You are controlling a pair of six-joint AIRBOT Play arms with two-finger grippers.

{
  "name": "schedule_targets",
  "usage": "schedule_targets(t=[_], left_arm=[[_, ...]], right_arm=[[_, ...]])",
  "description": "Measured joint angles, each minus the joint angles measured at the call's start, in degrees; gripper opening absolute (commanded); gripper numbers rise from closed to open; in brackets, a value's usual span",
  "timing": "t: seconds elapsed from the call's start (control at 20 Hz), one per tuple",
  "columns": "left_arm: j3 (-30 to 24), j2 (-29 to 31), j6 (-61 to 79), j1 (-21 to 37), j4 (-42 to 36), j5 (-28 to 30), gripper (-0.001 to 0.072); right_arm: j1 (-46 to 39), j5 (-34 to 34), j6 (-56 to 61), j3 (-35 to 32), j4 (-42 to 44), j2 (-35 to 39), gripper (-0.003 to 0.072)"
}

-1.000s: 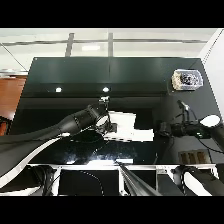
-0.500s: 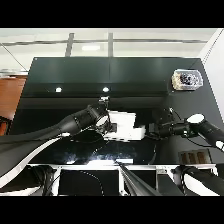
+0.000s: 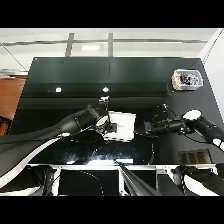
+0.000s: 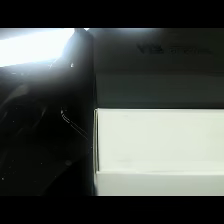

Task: Fold the box and place the chain.

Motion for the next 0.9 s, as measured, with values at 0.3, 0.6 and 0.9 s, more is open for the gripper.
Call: schedule_targets(t=[0.3,0.6,0.9], left_arm=[[0.00,0.00,0.00,0.00,0.11,0.07,0.0030],[0.00,0.00,0.00,0.00,0.11,0.09,0.0030],[0.00,0.00,0.02,0.00,0.15,0.20,0.0030]], right_arm=[[10.80,-8.20,9.73,3.02,-3.80,0.00,0.0542],[22.99,-12.13,34.91,10.67,-24.68,0.00,0.0541],[29.77,-10.88,54.14,16.13,-39.98,-0.26,0.0415]])
